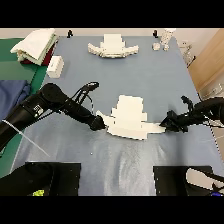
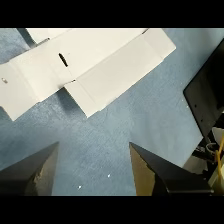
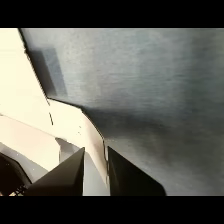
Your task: Fold the box.
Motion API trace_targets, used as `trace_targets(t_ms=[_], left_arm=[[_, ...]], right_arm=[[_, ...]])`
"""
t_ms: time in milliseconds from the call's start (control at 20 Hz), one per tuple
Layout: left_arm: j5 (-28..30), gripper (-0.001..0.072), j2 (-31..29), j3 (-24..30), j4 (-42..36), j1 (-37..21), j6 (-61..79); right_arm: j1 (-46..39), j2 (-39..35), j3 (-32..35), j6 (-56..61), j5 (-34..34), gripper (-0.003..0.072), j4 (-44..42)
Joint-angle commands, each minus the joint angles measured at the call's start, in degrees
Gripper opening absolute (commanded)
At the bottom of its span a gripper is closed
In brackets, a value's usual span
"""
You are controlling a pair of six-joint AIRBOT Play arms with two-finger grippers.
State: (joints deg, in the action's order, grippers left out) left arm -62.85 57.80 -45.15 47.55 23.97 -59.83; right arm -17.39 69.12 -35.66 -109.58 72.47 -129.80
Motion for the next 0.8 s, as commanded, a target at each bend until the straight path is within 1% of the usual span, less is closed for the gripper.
trace_targets(t_ms=[0, 50, 100, 200, 400, 500, 600, 750], left_arm=[[0.98, 0.0686, 0.04, 0.02, 0.00, -0.02, 0.00], [1.16, 0.0686, 0.09, 0.02, 0.00, -0.02, 0.00], [1.49, 0.0686, 0.09, 0.02, 0.00, -0.02, 0.00], [1.86, 0.0687, 0.09, 0.02, -0.02, -0.02, -0.02], [1.81, 0.0686, 0.09, 0.02, -0.35, -0.02, -0.24], [1.86, 0.0686, 0.09, 0.02, -1.60, -0.04, -0.24], [1.90, 0.0686, 0.11, 0.00, -2.78, -0.15, -1.27], [2.71, 0.0685, 0.11, -0.07, -2.84, -1.31, -6.25]], right_arm=[[2.38, 0.85, 0.02, -3.30, 0.46, 0.0123, -3.89], [3.61, 0.74, 0.00, -4.11, -0.04, 0.0068, -4.50], [5.16, 0.63, 0.02, -4.26, -1.16, 0.0068, -4.57], [8.35, 0.57, 0.02, -4.94, -3.85, 0.0014, -4.57], [14.08, 0.55, -0.02, -4.87, -9.20, 0.0005, -4.59], [16.65, 0.26, -0.42, -4.92, -9.90, 0.0002, -4.52], [19.52, -1.51, -0.48, -4.94, -12.04, 0.0001, -4.13], [24.37, -6.47, -0.44, -4.90, -14.56, 0.0001, -2.19]])
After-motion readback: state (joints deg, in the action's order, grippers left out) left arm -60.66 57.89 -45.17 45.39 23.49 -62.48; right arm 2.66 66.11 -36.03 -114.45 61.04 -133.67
